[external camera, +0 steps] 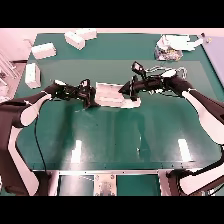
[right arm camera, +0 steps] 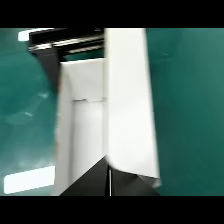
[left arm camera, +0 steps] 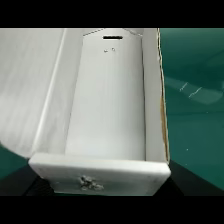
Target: Fold the box and place the chain.
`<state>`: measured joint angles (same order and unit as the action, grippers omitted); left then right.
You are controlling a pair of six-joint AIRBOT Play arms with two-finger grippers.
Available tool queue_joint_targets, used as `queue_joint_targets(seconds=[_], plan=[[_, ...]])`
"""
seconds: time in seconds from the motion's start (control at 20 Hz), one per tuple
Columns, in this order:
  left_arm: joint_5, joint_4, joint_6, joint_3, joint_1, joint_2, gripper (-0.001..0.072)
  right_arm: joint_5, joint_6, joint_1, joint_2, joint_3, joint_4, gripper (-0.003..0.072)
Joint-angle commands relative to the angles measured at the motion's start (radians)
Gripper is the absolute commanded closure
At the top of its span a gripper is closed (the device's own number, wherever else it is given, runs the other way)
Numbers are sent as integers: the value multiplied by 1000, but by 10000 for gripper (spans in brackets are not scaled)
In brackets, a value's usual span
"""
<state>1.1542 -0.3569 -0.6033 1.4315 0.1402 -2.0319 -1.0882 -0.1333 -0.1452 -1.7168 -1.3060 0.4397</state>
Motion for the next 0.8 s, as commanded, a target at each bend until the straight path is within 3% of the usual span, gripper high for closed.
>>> queue_joint_targets(seconds=[0.0,0.25,0.75], plan=[[2,0,0,1,0,1,215,174,10,-9,-5,-1,-14,682],[3,0,0,1,0,1,215,277,2,-11,-14,-11,-47,682],[6,0,0,1,0,1,215,205,3,-54,-108,-23,-8,682]])
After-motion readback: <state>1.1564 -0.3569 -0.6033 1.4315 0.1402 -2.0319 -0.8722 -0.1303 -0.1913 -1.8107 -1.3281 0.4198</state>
